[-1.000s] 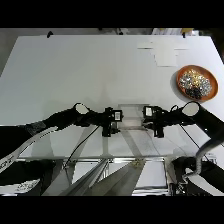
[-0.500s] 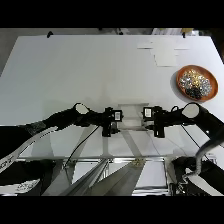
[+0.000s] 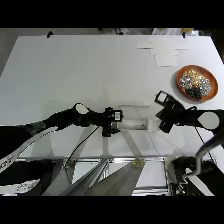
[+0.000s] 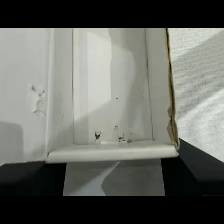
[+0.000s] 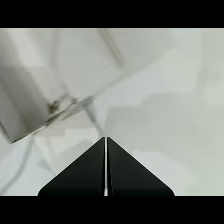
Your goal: Fold the box and place the chain.
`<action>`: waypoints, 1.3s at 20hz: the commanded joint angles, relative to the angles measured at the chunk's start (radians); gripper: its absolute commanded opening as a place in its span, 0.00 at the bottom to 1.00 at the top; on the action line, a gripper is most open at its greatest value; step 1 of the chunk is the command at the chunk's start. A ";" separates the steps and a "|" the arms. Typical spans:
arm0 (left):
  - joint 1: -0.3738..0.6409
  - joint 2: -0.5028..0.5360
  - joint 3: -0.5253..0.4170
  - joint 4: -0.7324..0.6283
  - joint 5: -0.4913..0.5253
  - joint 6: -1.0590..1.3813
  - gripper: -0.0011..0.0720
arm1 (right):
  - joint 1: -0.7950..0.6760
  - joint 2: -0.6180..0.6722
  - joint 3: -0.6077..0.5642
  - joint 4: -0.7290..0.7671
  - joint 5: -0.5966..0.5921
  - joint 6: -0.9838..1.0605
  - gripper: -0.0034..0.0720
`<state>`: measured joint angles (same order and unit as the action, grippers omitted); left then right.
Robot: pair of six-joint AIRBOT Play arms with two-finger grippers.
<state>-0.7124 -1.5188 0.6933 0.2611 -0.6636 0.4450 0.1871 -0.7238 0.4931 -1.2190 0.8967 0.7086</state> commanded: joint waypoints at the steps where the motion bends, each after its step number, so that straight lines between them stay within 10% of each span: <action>1: 0.000 0.001 0.000 0.000 0.000 0.000 0.39 | -0.095 -0.015 0.035 -0.068 -0.079 0.343 0.07; 12: 0.000 0.001 0.000 0.000 0.000 0.000 0.39 | -0.264 -0.377 0.033 0.085 0.172 0.573 0.07; 26: 0.000 0.001 0.000 0.000 0.000 0.000 0.39 | -0.240 -0.362 -0.024 0.257 0.229 0.486 0.18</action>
<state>-0.7124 -1.5188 0.6933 0.2611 -0.6632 0.4454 -0.0540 -1.1030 0.4706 -1.0019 1.1202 1.2144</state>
